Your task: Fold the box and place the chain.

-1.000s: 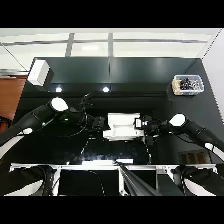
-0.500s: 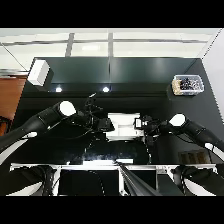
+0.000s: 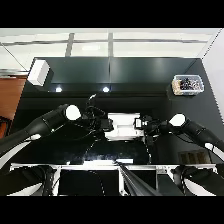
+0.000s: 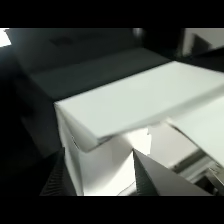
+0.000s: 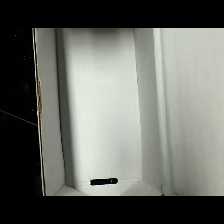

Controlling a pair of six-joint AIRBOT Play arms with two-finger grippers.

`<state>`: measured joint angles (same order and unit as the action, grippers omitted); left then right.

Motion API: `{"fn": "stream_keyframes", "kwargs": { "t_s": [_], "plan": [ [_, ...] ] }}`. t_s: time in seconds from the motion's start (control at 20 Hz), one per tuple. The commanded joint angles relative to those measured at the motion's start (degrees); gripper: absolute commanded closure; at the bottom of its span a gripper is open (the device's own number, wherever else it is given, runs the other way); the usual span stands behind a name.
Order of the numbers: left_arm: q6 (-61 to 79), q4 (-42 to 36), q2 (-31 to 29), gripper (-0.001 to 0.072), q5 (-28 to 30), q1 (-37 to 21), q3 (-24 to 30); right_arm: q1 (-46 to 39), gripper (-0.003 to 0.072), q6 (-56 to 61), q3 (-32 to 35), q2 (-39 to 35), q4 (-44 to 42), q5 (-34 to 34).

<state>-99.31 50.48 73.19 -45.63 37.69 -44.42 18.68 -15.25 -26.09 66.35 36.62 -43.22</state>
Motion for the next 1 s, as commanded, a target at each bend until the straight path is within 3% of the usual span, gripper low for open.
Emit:
{"fn": "stream_keyframes", "kwargs": {
  "t_s": [0.0, 0.3, 0.95],
  "plan": [
    [-3.15, 3.85, 1.86, 0.0223, -0.79, 0.22, -2.62, 0.02, 0.0562, 0.00, -0.04, -0.02, 0.00, 0.00],
    [-3.76, 6.32, 7.61, 0.0223, -5.97, 4.96, -10.67, 0.02, 0.0562, 0.00, -0.04, -0.02, 0.00, 0.00],
    [-21.46, 21.92, 7.67, 0.0223, -11.72, 8.70, -11.54, 0.02, 0.0562, 0.00, -0.04, -0.02, 0.00, -0.02]
  ]
}}
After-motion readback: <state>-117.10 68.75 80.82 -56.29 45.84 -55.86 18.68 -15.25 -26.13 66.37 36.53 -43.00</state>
